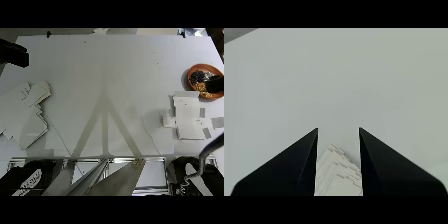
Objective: Fold the box and place the chain.
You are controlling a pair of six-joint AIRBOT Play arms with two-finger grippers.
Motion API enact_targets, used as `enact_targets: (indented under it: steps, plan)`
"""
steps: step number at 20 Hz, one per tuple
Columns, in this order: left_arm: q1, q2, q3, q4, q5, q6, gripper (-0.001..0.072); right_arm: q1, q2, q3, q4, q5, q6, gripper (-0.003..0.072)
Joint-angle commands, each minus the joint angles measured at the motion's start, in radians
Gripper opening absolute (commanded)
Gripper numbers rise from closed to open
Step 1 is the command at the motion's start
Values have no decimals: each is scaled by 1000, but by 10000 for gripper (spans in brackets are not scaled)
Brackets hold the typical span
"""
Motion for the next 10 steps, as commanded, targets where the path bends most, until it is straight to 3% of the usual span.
enact_targets:
  steps: [1,10]
  plan:
    - [0,1,0,0,0,0,278,-214,-60,0,48,60,-55,410]
    - [0,1,0,0,0,0,278,-568,-327,0,120,115,-203,412]
